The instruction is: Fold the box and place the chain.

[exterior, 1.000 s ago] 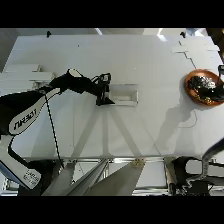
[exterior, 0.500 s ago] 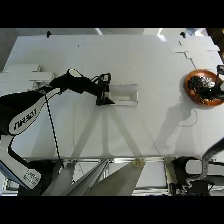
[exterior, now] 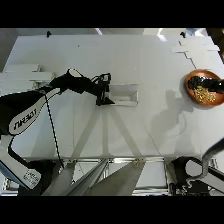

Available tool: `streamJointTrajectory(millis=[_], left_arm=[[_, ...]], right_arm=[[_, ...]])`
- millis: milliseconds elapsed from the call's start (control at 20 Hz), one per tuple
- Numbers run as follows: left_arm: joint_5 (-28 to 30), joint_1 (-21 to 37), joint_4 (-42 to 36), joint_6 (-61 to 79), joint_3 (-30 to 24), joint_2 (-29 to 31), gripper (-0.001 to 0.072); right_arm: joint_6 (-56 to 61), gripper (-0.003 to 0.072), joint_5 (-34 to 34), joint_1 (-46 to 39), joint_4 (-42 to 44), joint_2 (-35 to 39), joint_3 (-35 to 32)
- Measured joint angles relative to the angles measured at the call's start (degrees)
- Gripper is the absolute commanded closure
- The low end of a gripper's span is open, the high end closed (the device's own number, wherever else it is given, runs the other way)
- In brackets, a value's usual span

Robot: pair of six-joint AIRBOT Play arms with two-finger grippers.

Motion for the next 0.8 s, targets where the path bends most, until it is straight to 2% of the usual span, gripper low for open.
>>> streamJointTrajectory(millis=[250, 450, 800], left_arm=[[0.0, 0.0, 0.0, 0.0, 0.0, 0.0, 0.0413], [0.0, 0.0, 0.0, 0.0, 0.0, 0.0, 0.0413], [0.0, 0.0, 0.0, 0.0, 0.0, 0.0, 0.0413]], right_arm=[[-3.8, 0.0674, 8.1, 7.6, 5.0, 7.8, 0.0], [-5.5, 0.0674, 12.5, 16.5, 8.3, 10.4, 0.0], [-6.1, 0.0675, 9.9, 31.1, 18.0, 11.0, 0.0]])
